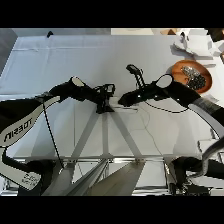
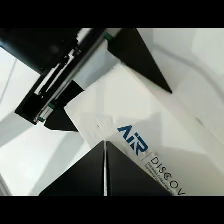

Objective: Fold the box and place the chain.

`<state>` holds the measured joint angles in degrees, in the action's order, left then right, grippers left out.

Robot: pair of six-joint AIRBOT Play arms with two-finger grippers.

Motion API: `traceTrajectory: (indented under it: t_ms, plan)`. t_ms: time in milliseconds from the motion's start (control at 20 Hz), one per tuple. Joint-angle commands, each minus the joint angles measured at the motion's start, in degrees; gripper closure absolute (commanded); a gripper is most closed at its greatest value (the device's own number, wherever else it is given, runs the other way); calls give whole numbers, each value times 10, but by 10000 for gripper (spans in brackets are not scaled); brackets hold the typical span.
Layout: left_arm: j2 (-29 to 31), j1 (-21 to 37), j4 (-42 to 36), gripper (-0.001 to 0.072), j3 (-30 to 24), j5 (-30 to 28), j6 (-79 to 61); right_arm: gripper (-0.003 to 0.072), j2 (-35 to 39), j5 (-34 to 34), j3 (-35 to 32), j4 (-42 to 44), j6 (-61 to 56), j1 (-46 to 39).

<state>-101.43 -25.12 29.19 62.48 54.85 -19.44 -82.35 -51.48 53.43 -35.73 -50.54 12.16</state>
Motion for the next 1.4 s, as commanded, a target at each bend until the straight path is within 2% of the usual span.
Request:
traceTrajectory:
  t_ms: [0,850,1100,1250,1350]
  plan:
    - [0,0,0,521,0,0,0,679,-8,-5,-12,2,-6,0]
    - [0,0,0,521,0,0,0,678,-4,33,-18,-6,-7,25]
    - [0,0,0,521,0,0,0,678,68,50,-14,-6,-44,-2]
    - [0,0,0,521,0,0,0,678,138,22,-12,-37,-72,-80]
    - [0,0,0,521,0,0,0,677,183,-7,-12,-100,-101,-140]
